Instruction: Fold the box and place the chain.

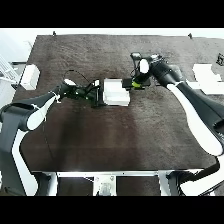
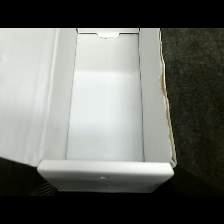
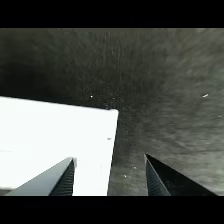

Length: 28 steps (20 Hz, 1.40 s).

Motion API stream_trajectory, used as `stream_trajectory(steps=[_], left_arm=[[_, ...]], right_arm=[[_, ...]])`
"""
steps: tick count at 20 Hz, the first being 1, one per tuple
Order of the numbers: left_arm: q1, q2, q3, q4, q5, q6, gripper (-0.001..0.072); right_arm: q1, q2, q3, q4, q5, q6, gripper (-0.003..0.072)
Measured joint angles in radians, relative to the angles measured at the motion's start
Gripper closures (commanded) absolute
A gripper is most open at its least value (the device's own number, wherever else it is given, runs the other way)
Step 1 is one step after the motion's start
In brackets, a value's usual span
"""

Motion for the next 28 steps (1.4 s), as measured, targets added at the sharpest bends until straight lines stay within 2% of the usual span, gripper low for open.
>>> stream_trajectory(steps=[5,9,10,12,17,23,26,27,28], left_arm=[[0.0,0.0,0.0,0.0,0.0,0.0,0.0239],[0.0,0.0,0.0,0.0,0.0,0.0,0.0239],[0.0,0.0,0.0,0.0,0.0,0.0,0.024],[0.0,0.0,0.0,0.0,0.0,0.0,0.0239],[0.0,0.0,0.0,0.0,0.0,0.0,0.0239],[0.0,0.0,0.0,0.0,0.0,-0.001,0.0239],[0.0,0.0,0.0,0.0,0.0,0.0,0.0239],[0.0,0.0,0.0,0.0,0.0,0.0,0.0239],[0.0,0.0,0.0,0.0,0.0,-0.001,0.0239]], right_arm=[[-0.093,0.107,0.0,0.002,-0.058,-0.103,0.0171],[-0.247,0.105,0.0,0.002,-0.144,-0.149,0.0172],[-0.287,0.09,0.0,0.009,-0.164,-0.166,0.0174],[-0.367,0.05,0.0,0.056,-0.199,-0.22,0.0235],[-0.491,-0.093,0.046,0.17,-0.25,-0.36,0.0232],[-0.531,-0.258,0.188,0.208,-0.263,-0.43,0.0232],[-0.533,-0.306,0.223,0.224,-0.256,-0.443,0.0233],[-0.535,-0.319,0.23,0.228,-0.256,-0.446,0.0242],[-0.536,-0.329,0.234,0.233,-0.256,-0.448,0.0304]])
